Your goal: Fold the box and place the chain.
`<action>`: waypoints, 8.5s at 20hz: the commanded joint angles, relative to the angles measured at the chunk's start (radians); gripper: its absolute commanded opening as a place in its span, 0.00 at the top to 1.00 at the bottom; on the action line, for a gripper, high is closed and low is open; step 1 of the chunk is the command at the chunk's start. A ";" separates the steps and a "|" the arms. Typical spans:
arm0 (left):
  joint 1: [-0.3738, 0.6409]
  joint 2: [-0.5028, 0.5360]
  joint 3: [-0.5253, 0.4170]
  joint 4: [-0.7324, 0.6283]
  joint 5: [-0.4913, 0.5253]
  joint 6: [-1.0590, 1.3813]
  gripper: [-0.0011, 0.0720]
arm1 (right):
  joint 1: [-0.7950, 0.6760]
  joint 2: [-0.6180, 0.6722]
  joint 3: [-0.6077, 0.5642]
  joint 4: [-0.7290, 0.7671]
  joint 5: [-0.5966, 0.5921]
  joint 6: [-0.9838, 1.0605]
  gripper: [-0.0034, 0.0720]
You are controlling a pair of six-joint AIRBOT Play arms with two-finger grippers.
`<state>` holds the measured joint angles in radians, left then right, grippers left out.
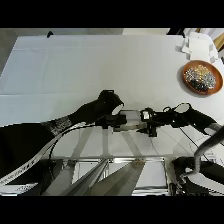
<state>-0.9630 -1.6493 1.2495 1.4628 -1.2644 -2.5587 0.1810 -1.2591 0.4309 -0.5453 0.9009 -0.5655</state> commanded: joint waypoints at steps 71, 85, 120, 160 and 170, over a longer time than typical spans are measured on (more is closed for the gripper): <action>0.436 0.285 -0.631 -1.048 0.460 2.851 0.02 | 0.000 0.001 0.001 0.000 0.000 0.000 0.53; 0.357 0.259 -0.631 -1.054 0.500 2.794 0.02 | 0.000 0.001 0.001 0.000 0.000 0.000 0.53; 0.287 0.229 -0.632 -1.082 0.587 2.734 0.71 | 0.000 0.001 0.001 0.000 0.000 0.000 0.53; 0.288 0.230 -0.632 -1.065 0.579 2.734 0.81 | -0.001 0.219 0.001 -0.505 -0.021 0.511 0.17; 0.288 0.230 -0.632 -1.065 0.579 2.734 0.81 | 0.001 0.517 0.001 -0.250 0.204 0.644 0.93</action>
<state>-0.6758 -1.4193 0.6186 0.3973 -0.6853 0.1753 0.1806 -0.7971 0.4309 -1.0111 1.0328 0.0551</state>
